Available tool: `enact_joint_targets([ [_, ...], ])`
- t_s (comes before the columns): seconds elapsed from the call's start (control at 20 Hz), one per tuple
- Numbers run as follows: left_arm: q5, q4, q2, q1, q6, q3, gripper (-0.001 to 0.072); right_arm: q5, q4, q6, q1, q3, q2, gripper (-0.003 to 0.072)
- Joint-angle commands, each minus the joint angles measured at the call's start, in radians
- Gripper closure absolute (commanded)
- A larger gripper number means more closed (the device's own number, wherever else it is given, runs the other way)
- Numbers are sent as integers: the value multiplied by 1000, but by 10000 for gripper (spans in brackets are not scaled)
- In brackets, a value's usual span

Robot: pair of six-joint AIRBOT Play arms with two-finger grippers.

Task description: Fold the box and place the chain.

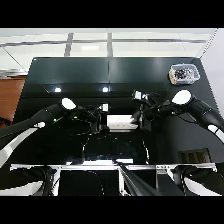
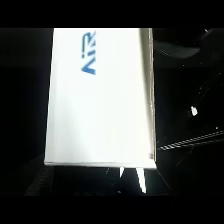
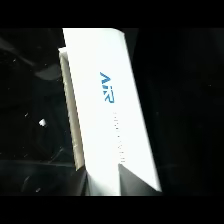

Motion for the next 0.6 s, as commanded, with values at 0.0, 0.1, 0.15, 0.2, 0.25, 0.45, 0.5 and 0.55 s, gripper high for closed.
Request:
enact_joint_targets([
  [0.0, 2, 1, -1, 0, -1, 0, 343, -10, -6, 5, 1, 1, 0, 421],
  [0.1, 2, 1, -1, 0, -1, 0, 343, -11, -6, 5, 1, 0, 0, 421],
  [0.15, 2, 1, -1, 0, -1, 0, 343, -11, -7, 5, 1, 0, 0, 421],
  [0.2, 2, 1, -1, 0, -1, 0, 343, -10, -7, 6, 1, 0, -1, 421],
  [0.25, 2, 1, -1, 0, -1, 0, 343, -10, -7, 10, 1, -2, -1, 421],
  [0.45, 2, 1, -1, 0, -1, 0, 343, -11, -14, 17, 1, -45, -1, 421],
  [0.5, 2, 1, -1, 0, -1, 0, 343, -11, -10, 22, 1, -45, 0, 421],
  [0.55, 2, 1, -1, 0, -1, 0, 343, -13, 13, 25, 0, -43, 7, 421],
])
